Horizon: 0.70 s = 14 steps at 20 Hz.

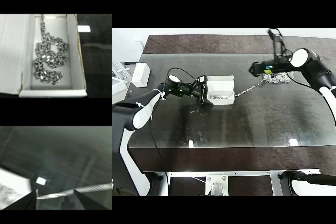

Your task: Fold the box and place the chain.

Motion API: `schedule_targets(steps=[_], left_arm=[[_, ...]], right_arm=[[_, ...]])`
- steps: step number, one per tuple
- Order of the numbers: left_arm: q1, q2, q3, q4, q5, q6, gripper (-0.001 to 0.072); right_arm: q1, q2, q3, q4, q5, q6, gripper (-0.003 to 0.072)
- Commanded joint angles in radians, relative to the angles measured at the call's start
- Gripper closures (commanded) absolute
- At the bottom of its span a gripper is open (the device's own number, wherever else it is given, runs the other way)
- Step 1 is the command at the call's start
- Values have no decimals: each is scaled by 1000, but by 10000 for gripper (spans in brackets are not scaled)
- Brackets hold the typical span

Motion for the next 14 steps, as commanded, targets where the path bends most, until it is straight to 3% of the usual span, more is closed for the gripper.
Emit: schedule_targets(steps=[1, 4, 9, 14], left_arm=[[0, 0, 0, 0, 0, 0, 177], [0, 0, 0, 0, 0, 0, 177], [0, 0, 0, 0, 0, 0, 177], [0, 0, 0, 0, 0, 0, 177]], right_arm=[[-117, -23, -133, 35, -166, 69, 188], [-147, -86, -192, 72, -275, 69, 187], [-151, -215, -193, 175, -409, 69, 186], [-150, -291, -190, 283, -480, 68, 185]])
